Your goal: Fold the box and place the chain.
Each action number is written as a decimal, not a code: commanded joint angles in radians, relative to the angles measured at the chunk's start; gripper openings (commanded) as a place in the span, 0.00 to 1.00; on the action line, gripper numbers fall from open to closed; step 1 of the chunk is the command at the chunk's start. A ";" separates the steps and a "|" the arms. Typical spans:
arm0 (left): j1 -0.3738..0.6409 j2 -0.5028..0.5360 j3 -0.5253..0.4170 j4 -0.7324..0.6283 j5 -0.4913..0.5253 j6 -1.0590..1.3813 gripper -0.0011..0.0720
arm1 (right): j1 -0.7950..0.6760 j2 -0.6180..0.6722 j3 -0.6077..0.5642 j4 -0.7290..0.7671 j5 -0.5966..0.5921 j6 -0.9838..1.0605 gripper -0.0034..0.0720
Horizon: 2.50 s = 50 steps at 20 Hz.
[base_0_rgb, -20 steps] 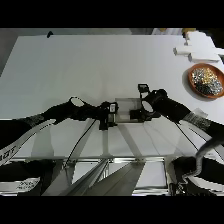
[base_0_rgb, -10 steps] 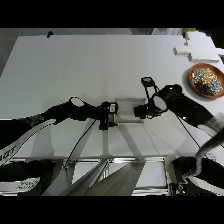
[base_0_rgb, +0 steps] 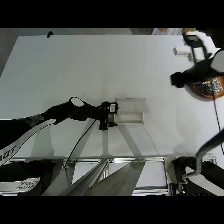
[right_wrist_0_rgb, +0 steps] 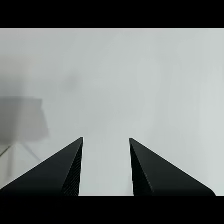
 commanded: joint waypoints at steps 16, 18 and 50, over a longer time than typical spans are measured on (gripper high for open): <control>0.000 0.000 0.000 0.000 0.001 0.000 0.11 | -0.518 -0.422 0.038 0.005 -0.399 -0.044 0.41; 0.000 0.000 0.000 0.000 0.000 0.000 0.11 | -0.518 -0.451 0.038 0.005 -0.405 -0.035 0.41; 0.000 0.000 0.000 0.000 0.000 0.000 0.11 | -0.569 -0.398 0.040 0.024 -0.404 -0.142 0.07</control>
